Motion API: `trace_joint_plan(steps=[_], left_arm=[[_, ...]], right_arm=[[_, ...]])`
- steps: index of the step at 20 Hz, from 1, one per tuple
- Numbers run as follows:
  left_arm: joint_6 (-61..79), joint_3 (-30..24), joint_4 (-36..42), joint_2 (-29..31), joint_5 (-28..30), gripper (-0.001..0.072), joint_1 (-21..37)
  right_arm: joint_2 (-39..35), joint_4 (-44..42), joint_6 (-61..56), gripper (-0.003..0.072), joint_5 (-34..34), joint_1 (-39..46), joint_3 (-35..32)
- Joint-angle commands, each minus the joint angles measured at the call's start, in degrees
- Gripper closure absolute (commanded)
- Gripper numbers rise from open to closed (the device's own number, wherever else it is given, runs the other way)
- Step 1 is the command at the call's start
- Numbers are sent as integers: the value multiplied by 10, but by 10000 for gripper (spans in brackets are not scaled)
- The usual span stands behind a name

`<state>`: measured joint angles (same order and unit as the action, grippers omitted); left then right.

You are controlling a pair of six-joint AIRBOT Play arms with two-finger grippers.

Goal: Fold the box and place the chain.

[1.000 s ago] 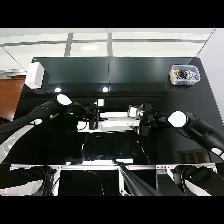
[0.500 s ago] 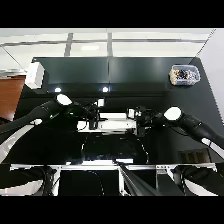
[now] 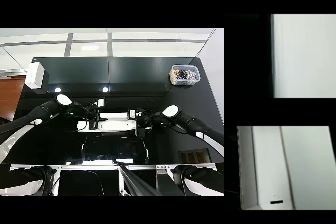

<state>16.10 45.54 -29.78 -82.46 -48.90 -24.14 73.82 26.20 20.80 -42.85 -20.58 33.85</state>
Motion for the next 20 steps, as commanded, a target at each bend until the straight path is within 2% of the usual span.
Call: trace_joint_plan(steps=[1,20], left_arm=[[0,0,0,0,1,687,0],[0,0,0,-2,2,687,0]], right_arm=[[7,-9,7,-11,-4,2,1],[21,45,-66,-11,16,-12,15]])
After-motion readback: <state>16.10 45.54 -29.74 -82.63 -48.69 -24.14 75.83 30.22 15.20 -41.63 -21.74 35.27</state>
